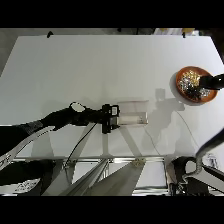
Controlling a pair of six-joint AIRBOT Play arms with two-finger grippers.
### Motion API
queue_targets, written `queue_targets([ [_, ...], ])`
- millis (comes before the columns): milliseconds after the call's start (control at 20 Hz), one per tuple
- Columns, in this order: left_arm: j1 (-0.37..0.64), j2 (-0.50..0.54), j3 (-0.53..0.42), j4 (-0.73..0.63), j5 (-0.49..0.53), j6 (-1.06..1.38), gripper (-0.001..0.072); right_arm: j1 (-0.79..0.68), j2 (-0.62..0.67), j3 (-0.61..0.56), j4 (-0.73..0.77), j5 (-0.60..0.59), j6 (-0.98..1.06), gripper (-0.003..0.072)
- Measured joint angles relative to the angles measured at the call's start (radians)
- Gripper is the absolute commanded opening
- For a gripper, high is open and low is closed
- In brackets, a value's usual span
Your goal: Fold the box and place the chain.
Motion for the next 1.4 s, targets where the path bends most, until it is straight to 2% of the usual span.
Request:
queue_targets([
  [800,0.0,0.0,0.0,0.0,0.0,0.0,0.0311,0.262,0.063,0.0,0.033,0.109,-0.031,0.0015],
  [1150,0.0,0.0,0.0,0.0,0.0,0.0,0.0311,0.406,0.067,0.0,0.117,0.181,-0.031,0.0015],
  [1400,0.0,0.0,0.0,0.0,0.0,0.0,0.0311,0.493,0.122,0.0,0.153,0.202,-0.031,0.0015],
])
